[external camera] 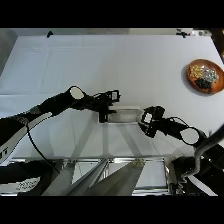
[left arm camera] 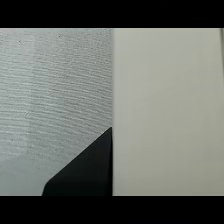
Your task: Fold the box and place the chain.
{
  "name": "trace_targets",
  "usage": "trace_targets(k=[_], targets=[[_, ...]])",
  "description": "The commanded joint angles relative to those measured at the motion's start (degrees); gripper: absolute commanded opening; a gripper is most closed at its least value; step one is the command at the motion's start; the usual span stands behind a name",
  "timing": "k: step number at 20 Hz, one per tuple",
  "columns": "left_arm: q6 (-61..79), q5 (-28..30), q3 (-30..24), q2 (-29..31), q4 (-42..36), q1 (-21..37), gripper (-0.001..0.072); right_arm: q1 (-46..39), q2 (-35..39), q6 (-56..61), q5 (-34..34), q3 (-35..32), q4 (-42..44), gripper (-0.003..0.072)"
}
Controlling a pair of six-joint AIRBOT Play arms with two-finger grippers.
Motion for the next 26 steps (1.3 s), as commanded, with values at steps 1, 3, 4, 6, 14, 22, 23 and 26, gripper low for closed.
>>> trace_targets(k=[1,3,4,6,14,22,23,26], targets=[[0.15,0.02,0.0,-0.02,0.04,-0.04,0.0014,-0.68,0.0,-4.31,2.67,0.02,2.27,0.0655],[0.15,0.04,0.0,-0.02,0.04,-0.04,0.0014,-0.66,0.0,-8.37,6.27,0.0,2.58,0.0655],[0.15,0.04,0.0,-0.02,0.04,-0.04,0.0014,-0.63,0.0,-9.94,7.69,0.0,2.49,0.0655],[0.15,0.04,0.0,-0.02,0.04,-0.04,0.0014,-0.63,0.0,-10.54,8.41,0.0,2.38,0.0655],[0.15,0.02,0.0,-0.02,0.04,-0.04,0.0014,-0.63,0.0,-6.29,6.03,0.0,9.97,0.0657],[0.15,0.02,0.0,-0.02,0.04,-0.04,0.0014,-0.63,0.0,4.46,2.84,0.0,10.34,0.0657],[0.15,0.02,0.0,-0.02,0.04,-0.04,0.0014,-0.63,0.0,6.16,2.89,0.0,10.36,0.0657],[0.15,0.02,0.0,-0.02,0.04,-0.04,0.0014,-0.63,0.0,15.54,2.84,0.0,10.12,0.0657]])
